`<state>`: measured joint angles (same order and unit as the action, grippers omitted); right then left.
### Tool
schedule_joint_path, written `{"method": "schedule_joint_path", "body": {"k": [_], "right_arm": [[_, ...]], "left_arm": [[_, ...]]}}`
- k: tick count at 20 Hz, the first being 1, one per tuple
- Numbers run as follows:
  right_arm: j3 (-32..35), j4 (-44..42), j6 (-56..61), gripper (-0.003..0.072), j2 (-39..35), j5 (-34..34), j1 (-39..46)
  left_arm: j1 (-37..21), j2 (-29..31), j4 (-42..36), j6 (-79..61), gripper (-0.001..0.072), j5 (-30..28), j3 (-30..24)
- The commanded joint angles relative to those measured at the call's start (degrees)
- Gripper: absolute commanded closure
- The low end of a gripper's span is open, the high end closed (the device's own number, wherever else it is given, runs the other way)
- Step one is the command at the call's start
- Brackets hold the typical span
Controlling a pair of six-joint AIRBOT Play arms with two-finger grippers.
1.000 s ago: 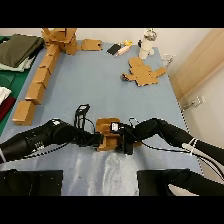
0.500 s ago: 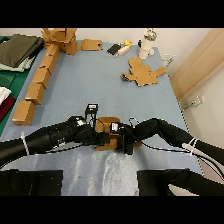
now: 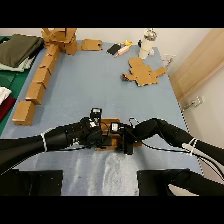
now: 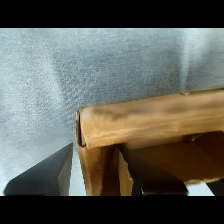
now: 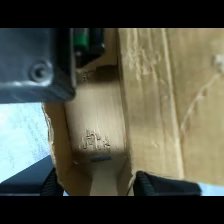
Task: Fold the box.
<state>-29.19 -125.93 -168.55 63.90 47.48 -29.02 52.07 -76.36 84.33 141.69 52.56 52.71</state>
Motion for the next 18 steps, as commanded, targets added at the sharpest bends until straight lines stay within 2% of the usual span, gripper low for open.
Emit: {"method": "schedule_joint_path", "body": {"k": [1, 3, 4, 5, 6, 7, 14, 15, 16, 17, 18], "right_arm": [[0.0, 0.0, 0.0, 0.0199, 0.0, 0.0, 0.0], [0.0, 0.0, 0.1, 0.02, 0.0, 0.0, 0.0], [0.0, 0.0, 0.1, 0.02, 0.0, 0.0, 0.0], [0.0, 0.0, 0.1, 0.0199, 0.0, 0.0, 0.0], [0.0, 0.0, 0.1, 0.0199, 0.0, 0.0, 0.0], [0.0, 0.0, 0.1, 0.02, 0.0, 0.0, 0.0], [0.0, 0.0, 0.1, 0.0199, 0.0, 0.0, 0.0], [0.0, 0.0, 0.1, 0.02, 0.0, 0.0, 0.0], [0.0, 0.0, 0.0, 0.0199, 0.0, 0.0, 0.0], [0.0, 0.0, 0.0, 0.0199, 0.0, 0.0, 0.0], [0.0, 0.0, 0.1, 0.0199, 0.0, 0.0, 0.0]], "left_arm": [[0.1, -0.7, -0.5, 0.6, 0.0281, -0.6, 0.2], [0.0, -0.7, -0.5, 0.9, 0.0291, -1.2, 0.2], [0.0, -0.7, -0.5, 1.2, 0.0344, -1.1, 0.2], [0.0, -0.7, -0.3, 1.3, 0.052, -1.1, 0.2], [0.0, -0.8, -0.3, 1.3, 0.0638, -1.2, 0.2], [0.0, -0.8, -0.3, 1.3, 0.0699, -1.2, 0.2], [0.0, -0.8, -0.5, 0.6, 0.0697, -1.6, 0.2], [0.0, -0.7, -0.5, 0.6, 0.0577, -1.6, 0.3], [0.0, -0.7, -0.6, 0.7, 0.0278, -1.5, 0.4], [0.0, -0.5, -0.5, 0.7, 0.0186, -1.4, 0.7], [0.0, -0.1, -0.5, 0.6, 0.0186, -1.5, 1.0]]}}
